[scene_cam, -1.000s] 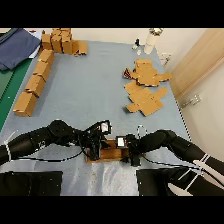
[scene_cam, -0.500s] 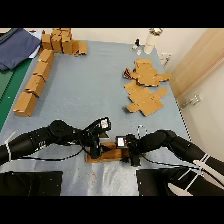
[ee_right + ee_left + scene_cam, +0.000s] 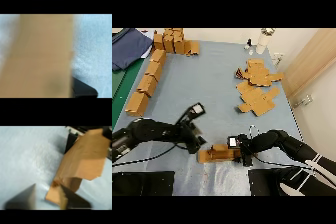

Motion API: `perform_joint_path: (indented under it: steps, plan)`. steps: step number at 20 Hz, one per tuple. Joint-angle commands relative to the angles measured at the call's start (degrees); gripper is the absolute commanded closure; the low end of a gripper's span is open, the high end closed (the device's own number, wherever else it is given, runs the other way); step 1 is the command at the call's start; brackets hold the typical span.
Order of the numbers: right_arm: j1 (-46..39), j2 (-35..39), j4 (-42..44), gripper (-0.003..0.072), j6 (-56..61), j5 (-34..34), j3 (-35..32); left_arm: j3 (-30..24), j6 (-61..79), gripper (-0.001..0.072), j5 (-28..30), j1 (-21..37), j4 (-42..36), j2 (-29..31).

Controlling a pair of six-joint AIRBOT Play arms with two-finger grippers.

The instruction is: Fold the box.

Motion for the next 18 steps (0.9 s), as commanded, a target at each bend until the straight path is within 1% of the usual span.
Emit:
perform_joint_path:
  steps: [1, 2, 3, 5, 6, 8, 10, 12, 14, 18]
  plan:
    - [0.04, 0.04, -0.50, 0.0179, 0.00, 0.02, 0.02, -0.39, -29.35, 0.0699, -15.37, 1.29, 6.19, 6.19]
    - [0.04, 0.04, -0.50, 0.0179, 0.00, 0.02, 0.02, -0.81, -31.32, 0.0699, -15.74, -0.15, 1.18, 5.57]
    - [0.04, 0.04, -0.50, 0.0179, 0.00, 0.02, 0.02, -1.22, -32.59, 0.0699, -14.73, -2.19, -5.64, 4.07]
    - [0.04, 0.04, -0.50, 0.0179, 0.00, 0.04, 0.02, -1.25, -32.79, 0.0699, -10.73, -6.97, -17.57, -1.25]
    - [0.04, 0.04, -0.52, 0.0179, 0.00, 0.04, 0.02, -1.25, -32.76, 0.0699, -7.54, -9.51, -22.08, -4.31]
    - [0.04, 0.04, -0.50, 0.0179, 0.00, 0.02, 0.02, -1.22, -32.46, 0.0699, 1.64, -14.71, -30.32, -10.25]
    - [0.02, 0.04, -0.52, 0.0179, 0.00, 0.04, 0.02, -1.22, -29.24, 0.0699, 10.86, -17.77, -37.83, -13.25]
    - [0.02, 0.04, -0.57, 0.0179, 0.00, 0.04, 0.02, -1.25, -28.17, 0.0699, 18.27, -18.25, -41.88, -13.90]
    - [0.02, 0.04, -0.63, 0.0179, 0.00, 0.02, 0.02, -1.25, -28.22, 0.0699, 24.48, -17.94, -42.01, -13.75]
    - [0.02, 0.04, -0.68, 0.0179, 0.00, 0.04, 0.02, -1.25, -28.24, 0.0699, 31.36, -17.79, -41.81, -14.45]
